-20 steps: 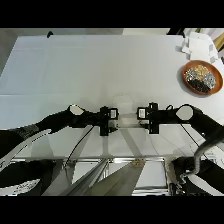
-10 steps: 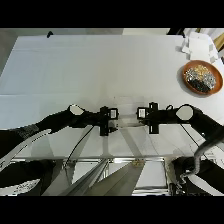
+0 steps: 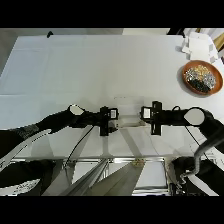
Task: Fold the box and place the chain.
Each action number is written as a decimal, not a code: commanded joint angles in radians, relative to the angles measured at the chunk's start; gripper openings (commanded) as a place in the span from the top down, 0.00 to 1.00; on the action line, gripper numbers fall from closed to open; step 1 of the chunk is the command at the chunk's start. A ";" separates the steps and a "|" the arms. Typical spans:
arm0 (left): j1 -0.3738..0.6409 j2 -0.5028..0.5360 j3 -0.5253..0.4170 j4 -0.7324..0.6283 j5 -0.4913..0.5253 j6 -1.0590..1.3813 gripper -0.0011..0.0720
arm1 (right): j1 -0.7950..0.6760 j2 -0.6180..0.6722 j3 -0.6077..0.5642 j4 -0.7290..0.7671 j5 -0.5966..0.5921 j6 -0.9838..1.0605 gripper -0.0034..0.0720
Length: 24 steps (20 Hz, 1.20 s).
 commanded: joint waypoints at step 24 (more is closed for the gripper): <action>-0.001 0.000 0.000 0.000 0.001 0.000 0.64 | -0.500 0.025 0.018 -0.261 0.275 1.182 0.95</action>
